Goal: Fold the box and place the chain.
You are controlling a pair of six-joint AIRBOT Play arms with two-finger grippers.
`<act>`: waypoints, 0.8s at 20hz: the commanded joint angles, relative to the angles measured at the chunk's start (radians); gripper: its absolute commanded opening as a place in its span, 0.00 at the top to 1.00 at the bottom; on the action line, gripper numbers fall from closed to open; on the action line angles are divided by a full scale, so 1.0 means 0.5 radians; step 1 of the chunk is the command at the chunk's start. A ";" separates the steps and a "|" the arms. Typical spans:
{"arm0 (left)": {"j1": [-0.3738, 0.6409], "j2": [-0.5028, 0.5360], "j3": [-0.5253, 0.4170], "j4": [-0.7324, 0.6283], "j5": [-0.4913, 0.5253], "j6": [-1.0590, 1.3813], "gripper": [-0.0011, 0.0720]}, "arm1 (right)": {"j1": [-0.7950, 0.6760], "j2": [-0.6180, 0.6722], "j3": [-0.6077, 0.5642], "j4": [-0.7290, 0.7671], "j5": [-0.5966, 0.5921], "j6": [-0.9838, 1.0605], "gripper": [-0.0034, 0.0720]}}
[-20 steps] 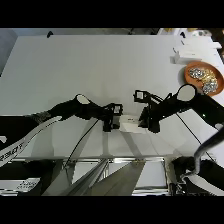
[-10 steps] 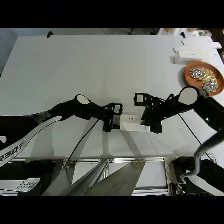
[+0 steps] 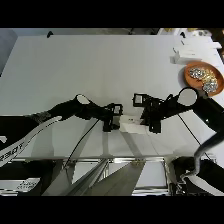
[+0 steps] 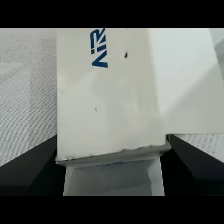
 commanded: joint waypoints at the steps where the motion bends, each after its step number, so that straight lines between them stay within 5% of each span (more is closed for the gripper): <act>1: 0.002 0.001 0.002 -0.003 0.007 -0.006 0.73 | 0.002 0.002 0.002 0.080 0.009 -0.015 0.64; 16: 0.002 0.001 0.001 -0.003 0.008 -0.006 0.73 | 0.152 -0.006 0.001 -0.158 -0.145 0.017 0.64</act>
